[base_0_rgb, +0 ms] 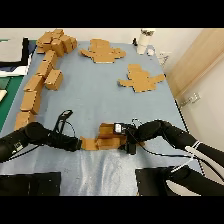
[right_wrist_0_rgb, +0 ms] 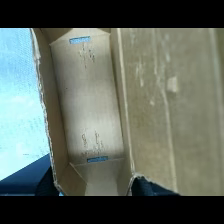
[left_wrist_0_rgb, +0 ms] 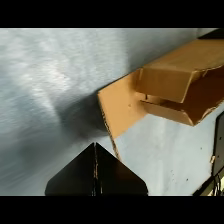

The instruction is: Fold the box.

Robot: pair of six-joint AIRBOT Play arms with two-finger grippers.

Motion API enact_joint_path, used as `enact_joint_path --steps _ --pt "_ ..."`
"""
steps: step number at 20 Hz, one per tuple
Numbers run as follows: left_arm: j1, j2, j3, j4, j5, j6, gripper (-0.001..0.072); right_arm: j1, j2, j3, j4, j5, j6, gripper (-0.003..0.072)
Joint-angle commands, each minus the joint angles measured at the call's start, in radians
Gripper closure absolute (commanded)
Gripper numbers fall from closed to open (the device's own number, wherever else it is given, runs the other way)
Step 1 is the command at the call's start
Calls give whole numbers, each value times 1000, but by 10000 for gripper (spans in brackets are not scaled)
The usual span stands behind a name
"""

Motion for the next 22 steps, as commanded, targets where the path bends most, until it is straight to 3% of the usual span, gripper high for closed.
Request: enact_joint_path --steps 1,3,9,12,17,19,22 --pt "-108 -59 0 -71 105 -32 700 1 0 0 0 0 0 183" --pt "-143 -68 2 -152 150 -14 700 1 0 0 0 0 0 183" --pt "-211 -67 35 -158 179 -46 700 1 0 0 0 0 0 183" --pt "-196 -47 35 -44 144 -158 701 1 0 0 0 0 0 183" --pt "-68 105 35 331 -26 -449 700 1 0 0 0 0 0 184" --pt "-27 113 33 336 -64 -433 700 1 0 0 0 0 0 184" --pt "-55 98 30 262 -40 -365 700 1 0 0 0 0 0 183"
